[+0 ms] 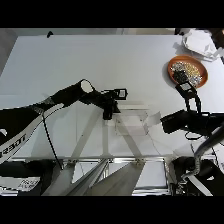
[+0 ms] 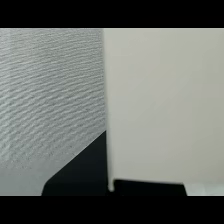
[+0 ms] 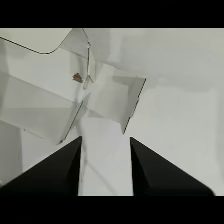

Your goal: Fold the box and place the chain.

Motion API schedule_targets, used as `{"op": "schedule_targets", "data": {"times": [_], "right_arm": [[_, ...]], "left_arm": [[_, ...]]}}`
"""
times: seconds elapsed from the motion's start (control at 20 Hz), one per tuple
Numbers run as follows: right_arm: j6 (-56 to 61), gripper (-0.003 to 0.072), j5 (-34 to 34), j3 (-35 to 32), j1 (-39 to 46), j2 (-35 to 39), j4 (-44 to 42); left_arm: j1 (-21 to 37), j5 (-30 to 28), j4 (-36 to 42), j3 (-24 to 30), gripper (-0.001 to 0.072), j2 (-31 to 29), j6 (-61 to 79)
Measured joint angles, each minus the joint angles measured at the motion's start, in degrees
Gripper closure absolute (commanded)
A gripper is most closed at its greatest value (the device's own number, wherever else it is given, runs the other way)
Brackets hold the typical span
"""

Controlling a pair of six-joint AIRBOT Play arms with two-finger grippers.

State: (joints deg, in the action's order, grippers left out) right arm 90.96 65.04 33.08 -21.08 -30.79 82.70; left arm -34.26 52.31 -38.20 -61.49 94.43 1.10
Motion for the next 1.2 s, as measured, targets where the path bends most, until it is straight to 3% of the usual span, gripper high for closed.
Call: {"op": "schedule_targets", "data": {"times": [0.05,0.3,0.5,0.6,0.7,0.95,1.1,1.2], "right_arm": [[0.0,0.0672,0.13,0.0,0.0,0.0,-0.42],[-1.53,0.0672,5.16,0.0,0.0,0.0,-4.17],[-9.35,0.0656,10.69,0.0,0.0,0.0,-9.38],[-16.22,0.0414,11.52,0.0,0.0,-0.09,-10.95],[-24.3,0.0217,10.84,-0.42,0.0,-0.35,-11.34],[-44.78,0.0195,7.89,-3.69,0.0,-0.61,-10.1],[-52.7,-0.0026,3.82,-6.25,0.0,-0.63,-9.92],[-57.68,-0.0033,-0.66,-8.66,0.0,-0.63,-10.93]], "left_arm": [[0.0,0.0,0.0,0.0,0.0698,0.02,0.0],[0.0,0.0,0.0,0.0,0.0698,0.02,0.0],[0.0,0.02,0.0,0.0,0.0698,0.02,-0.02],[0.0,0.02,0.0,0.0,0.0698,0.02,-0.02],[0.0,0.02,0.0,0.02,0.0698,0.02,-0.02],[0.0,0.0,0.0,0.02,0.0698,0.02,-0.02],[0.0,0.0,0.0,0.0,0.0698,0.02,-0.02],[0.0,0.0,0.0,0.02,0.0698,0.02,-0.02]]}}
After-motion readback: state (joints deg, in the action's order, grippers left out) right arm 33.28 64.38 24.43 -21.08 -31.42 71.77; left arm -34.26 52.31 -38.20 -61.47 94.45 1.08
